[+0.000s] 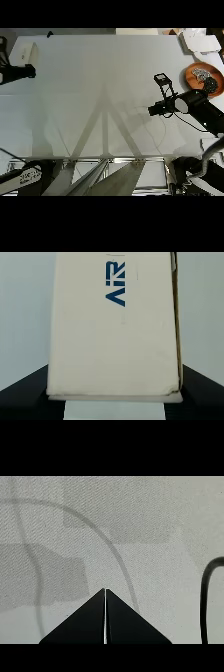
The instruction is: Fold the box and place the chain.
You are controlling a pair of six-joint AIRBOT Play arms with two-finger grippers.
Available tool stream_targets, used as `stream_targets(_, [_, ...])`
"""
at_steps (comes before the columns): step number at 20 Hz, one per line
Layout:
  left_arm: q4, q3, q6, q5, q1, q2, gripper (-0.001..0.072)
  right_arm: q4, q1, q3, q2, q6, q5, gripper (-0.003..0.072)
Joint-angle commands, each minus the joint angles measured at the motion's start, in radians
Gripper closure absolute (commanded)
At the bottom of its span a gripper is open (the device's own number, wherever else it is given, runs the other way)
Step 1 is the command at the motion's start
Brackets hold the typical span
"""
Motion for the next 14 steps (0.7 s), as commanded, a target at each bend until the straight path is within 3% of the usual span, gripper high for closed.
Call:
stream_targets(1, [-0.004, 0.0, -0.001, 0.039, 0.002, -0.134, 0.0696, 0.0, 0.0, 0.0, -0.001, 0.0, 0.0, 0.0674])
stream_targets(8, [-0.004, 0.0, -0.002, 0.037, 0.003, -0.23, 0.0635, 0.0, 0.0, 0.0, -0.001, 0.0, 0.0, 0.0674])
stream_targets(10, [-0.003, 0.0, -0.001, 0.032, 0.003, -0.244, 0.0403, 0.0, 0.0, 0.0, -0.001, 0.0, 0.0, 0.0674])
stream_targets(12, [0.0, 0.0, -0.001, 0.019, 0.003, -0.248, 0.0069, 0.0, 0.0, 0.0, -0.001, 0.0, 0.0, 0.0674])
stream_targets(13, [0.005, 0.0, 0.0, 0.005, 0.002, -0.245, 0.001, 0.0, 0.0, 0.0, -0.001, 0.0, 0.0, 0.0674])
stream_targets(14, [0.013, 0.0, 0.0, -0.018, 0.002, -0.24, 0.0007, 0.0, 0.0, 0.0, -0.001, 0.0, 0.0, 0.0674])
